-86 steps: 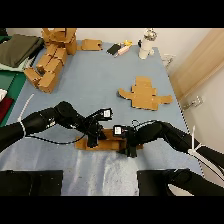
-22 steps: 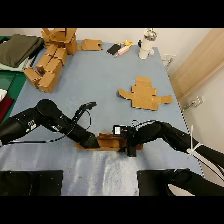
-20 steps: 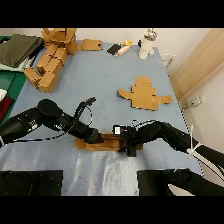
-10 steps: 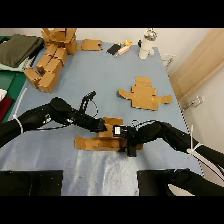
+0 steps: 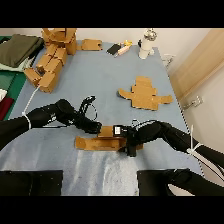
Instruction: Fold the box.
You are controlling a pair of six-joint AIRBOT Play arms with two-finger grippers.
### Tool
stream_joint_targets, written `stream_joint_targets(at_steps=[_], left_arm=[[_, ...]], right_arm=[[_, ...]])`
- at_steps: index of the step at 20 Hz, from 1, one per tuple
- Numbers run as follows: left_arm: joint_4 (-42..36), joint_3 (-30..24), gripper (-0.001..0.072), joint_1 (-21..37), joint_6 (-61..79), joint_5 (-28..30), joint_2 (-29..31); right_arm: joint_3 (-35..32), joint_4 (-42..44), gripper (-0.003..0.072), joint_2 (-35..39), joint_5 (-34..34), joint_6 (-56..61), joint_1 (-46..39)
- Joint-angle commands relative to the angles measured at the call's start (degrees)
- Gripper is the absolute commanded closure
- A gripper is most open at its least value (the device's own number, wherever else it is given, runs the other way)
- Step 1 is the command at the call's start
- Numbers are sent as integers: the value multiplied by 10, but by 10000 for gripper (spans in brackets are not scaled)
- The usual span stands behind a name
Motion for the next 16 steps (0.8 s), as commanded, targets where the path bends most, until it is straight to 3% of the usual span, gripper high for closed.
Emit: stream_joint_targets(at_steps=[1, 6, 9, 12, 16], left_arm=[[5, 1, 700, 1, 18, -9, -12], [2, 17, 700, 50, 97, -62, 48], [-7, 3, 700, 114, 198, -119, 120], [-17, -27, 701, 164, 339, -213, 193], [-1, -73, 700, 182, 393, -220, 271]], right_arm=[[0, 0, 174, 0, 0, 0, 0], [0, 0, 173, 0, 0, 0, 0], [0, 0, 173, 0, 0, 0, 0], [0, 0, 173, 0, 0, 0, 0], [0, 0, 174, 0, 0, 0, 0]])
